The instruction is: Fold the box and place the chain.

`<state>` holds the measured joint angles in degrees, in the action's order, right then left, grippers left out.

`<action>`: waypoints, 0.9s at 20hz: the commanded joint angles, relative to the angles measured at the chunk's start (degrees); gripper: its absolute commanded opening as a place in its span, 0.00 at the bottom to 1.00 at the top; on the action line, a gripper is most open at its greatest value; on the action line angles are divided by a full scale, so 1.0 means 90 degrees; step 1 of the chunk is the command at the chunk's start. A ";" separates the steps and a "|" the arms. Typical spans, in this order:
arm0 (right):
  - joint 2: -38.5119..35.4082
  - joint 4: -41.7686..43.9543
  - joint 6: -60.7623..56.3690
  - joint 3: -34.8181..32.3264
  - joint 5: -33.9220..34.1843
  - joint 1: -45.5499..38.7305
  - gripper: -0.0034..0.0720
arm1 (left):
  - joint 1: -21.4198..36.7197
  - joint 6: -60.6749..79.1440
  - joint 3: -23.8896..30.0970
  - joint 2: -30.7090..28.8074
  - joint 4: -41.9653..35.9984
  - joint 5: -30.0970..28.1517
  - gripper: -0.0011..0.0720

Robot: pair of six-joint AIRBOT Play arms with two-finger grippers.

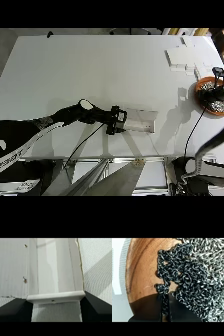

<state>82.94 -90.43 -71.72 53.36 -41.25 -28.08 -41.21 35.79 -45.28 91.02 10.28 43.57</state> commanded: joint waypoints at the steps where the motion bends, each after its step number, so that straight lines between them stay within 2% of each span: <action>1: -0.0012 -0.0075 -0.0002 0.0002 -0.0141 -0.0002 0.07 | 0.0005 0.0002 -0.0002 -0.0002 0.0002 -0.0002 0.11; 4: -0.0367 -0.0012 -0.0053 0.0002 -0.0160 0.0019 0.07 | 0.0005 0.0002 -0.0002 -0.0002 0.0002 -0.0002 0.11; 7: -0.1158 0.0746 -0.0046 0.0002 -0.0437 0.0017 0.07 | 0.0005 0.0002 -0.0002 -0.0002 0.0002 -0.0002 0.11; 12: -0.2399 0.2305 0.0403 0.0000 -0.2023 0.0019 0.07 | 0.0005 0.0002 -0.0002 -0.0002 0.0002 -0.0002 0.11; 14: -0.2888 0.2628 0.0508 0.0000 -0.2531 0.0019 0.07 | 0.0005 0.0002 -0.0002 -0.0002 0.0002 -0.0002 0.11; 18: -0.3968 0.3257 0.0641 0.0000 -0.3070 0.0272 0.07 | 0.0005 0.0002 -0.0002 -0.0002 0.0005 -0.0002 0.11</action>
<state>53.71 -66.72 -67.53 53.34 -63.40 -27.24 -41.21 35.79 -45.28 91.02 10.28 43.57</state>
